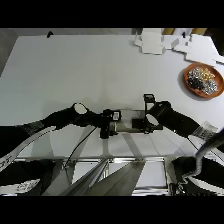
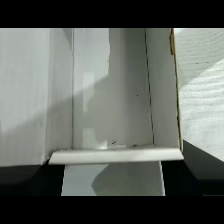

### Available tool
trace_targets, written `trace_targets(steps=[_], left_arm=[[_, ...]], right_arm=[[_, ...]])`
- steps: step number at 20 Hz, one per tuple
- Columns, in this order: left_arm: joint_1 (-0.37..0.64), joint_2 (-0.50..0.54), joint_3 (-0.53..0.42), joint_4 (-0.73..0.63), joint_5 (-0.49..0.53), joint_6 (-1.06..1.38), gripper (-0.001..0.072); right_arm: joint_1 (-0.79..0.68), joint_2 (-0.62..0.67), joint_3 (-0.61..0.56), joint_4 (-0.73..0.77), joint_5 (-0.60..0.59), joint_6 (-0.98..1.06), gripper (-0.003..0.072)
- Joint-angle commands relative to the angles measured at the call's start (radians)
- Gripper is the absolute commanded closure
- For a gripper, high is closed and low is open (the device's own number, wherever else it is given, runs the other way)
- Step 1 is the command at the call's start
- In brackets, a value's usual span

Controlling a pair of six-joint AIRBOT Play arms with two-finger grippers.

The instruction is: Fold the box and place the chain.

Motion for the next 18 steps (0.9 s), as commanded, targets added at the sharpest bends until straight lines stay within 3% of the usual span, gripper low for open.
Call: trace_targets(steps=[1, 4, 6, 7, 10, 11, 13, 15, 18], left_arm=[[0.001, 0.000, 0.000, -0.001, 0.000, -0.002, 0.0436], [0.001, 0.000, 0.000, -0.001, 0.000, -0.002, 0.0436], [0.001, 0.000, 0.000, -0.001, 0.000, -0.002, 0.0436], [0.001, 0.000, 0.000, 0.000, 0.000, -0.002, 0.0436], [0.001, 0.000, 0.000, -0.001, 0.000, -0.002, 0.0436], [0.001, 0.000, 0.000, -0.001, 0.000, -0.002, 0.0436], [0.001, 0.000, 0.000, 0.000, 0.000, -0.002, 0.0436], [0.001, 0.000, 0.000, 0.000, 0.000, -0.002, 0.0436], [0.001, 0.000, 0.000, 0.000, 0.000, -0.002, 0.0436]], right_arm=[[0.001, -0.001, 0.000, -0.002, 0.005, -0.006, 0.0669], [0.001, -0.001, 0.000, -0.002, 0.006, -0.016, 0.0664], [0.001, 0.012, 0.000, -0.002, 0.011, -0.089, 0.0501], [0.001, 0.032, 0.001, -0.002, 0.020, -0.157, 0.0489], [-0.010, 0.130, 0.055, -0.001, 0.179, -0.370, 0.0460], [-0.030, 0.165, 0.100, -0.001, 0.253, -0.428, 0.0376], [-0.107, 0.214, 0.219, -0.002, 0.370, -0.552, 0.0367], [-0.229, 0.227, 0.356, -0.007, 0.414, -0.675, 0.0371], [-0.474, 0.223, 0.490, -0.033, 0.290, -0.816, 0.0405]])
